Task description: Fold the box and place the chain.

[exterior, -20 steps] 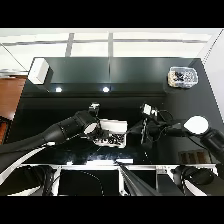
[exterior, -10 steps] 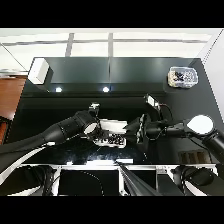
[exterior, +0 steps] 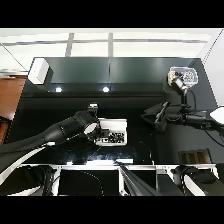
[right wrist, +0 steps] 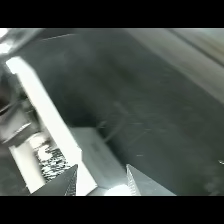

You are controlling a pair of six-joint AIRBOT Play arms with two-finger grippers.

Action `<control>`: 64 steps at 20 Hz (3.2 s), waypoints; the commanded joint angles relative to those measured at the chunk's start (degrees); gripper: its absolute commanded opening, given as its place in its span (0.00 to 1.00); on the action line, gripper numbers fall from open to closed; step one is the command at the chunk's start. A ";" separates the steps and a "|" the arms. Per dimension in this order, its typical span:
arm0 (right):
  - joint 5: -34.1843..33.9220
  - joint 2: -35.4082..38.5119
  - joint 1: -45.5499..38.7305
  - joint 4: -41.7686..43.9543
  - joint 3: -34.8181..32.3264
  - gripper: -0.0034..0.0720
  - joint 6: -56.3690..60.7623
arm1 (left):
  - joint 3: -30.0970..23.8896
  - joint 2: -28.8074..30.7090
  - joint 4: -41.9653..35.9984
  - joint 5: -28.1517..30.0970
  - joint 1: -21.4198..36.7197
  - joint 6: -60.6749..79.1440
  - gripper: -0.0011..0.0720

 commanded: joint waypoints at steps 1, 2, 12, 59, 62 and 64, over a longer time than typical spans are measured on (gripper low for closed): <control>0.90 0.15 -3.93 -0.52 0.11 0.54 0.35 | 0.00 -0.04 0.17 2.62 0.04 -2.34 0.06; 0.92 0.15 -3.96 -0.55 0.11 0.54 0.68 | 0.00 -0.04 0.28 2.62 0.04 -2.34 0.06; 0.90 0.13 -3.96 -0.57 0.11 0.54 2.21 | 6.82 0.81 0.92 -4.90 0.04 8.81 0.63; -1.73 0.13 -3.96 -1.40 0.09 0.54 2.60 | -23.80 11.32 -54.40 11.74 25.99 151.67 0.98; -1.70 0.13 -3.96 -1.40 0.09 0.54 2.60 | -23.61 11.15 -56.02 13.66 25.75 150.86 0.98; -1.70 0.13 -3.96 -1.40 0.09 0.54 2.60 | -23.61 11.15 -56.24 14.38 25.75 150.86 0.98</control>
